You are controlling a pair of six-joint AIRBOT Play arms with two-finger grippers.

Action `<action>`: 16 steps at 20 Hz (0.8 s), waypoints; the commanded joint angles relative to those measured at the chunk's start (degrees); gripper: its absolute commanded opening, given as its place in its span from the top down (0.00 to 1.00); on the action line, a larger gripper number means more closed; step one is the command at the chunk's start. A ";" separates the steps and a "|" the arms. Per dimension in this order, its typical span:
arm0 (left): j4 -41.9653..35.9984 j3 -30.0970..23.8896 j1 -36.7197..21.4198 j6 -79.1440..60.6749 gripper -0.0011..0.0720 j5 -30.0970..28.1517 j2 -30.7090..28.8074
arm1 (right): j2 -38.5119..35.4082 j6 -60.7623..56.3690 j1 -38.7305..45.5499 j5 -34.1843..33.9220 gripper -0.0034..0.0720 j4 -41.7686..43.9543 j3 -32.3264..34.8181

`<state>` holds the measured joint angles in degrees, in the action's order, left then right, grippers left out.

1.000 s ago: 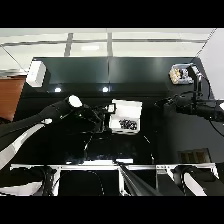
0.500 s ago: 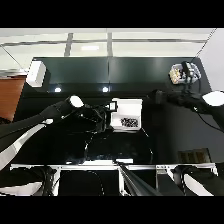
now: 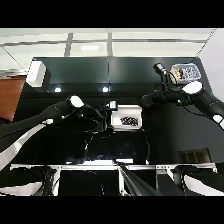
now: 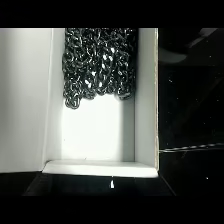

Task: Fold the box and place the chain.

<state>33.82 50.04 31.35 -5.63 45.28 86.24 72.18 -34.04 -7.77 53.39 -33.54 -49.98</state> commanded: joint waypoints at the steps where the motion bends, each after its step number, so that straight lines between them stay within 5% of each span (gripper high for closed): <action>1: -0.04 0.07 -0.02 0.07 0.34 -0.13 -0.02 | -1.77 11.34 -0.33 16.09 0.15 -4.37 -2.03; 3: -0.04 0.07 -0.02 0.07 0.34 -0.13 -0.02 | -1.73 11.43 -1.68 18.95 0.15 -7.52 -1.44; 15: -0.02 0.04 -0.02 0.07 0.34 -0.20 -0.02 | -1.27 21.92 -7.72 9.44 0.15 -11.87 0.52; 16: -0.02 0.04 -0.02 0.07 0.34 -0.20 -0.02 | -1.27 21.90 -7.72 9.46 0.22 -11.87 0.52</action>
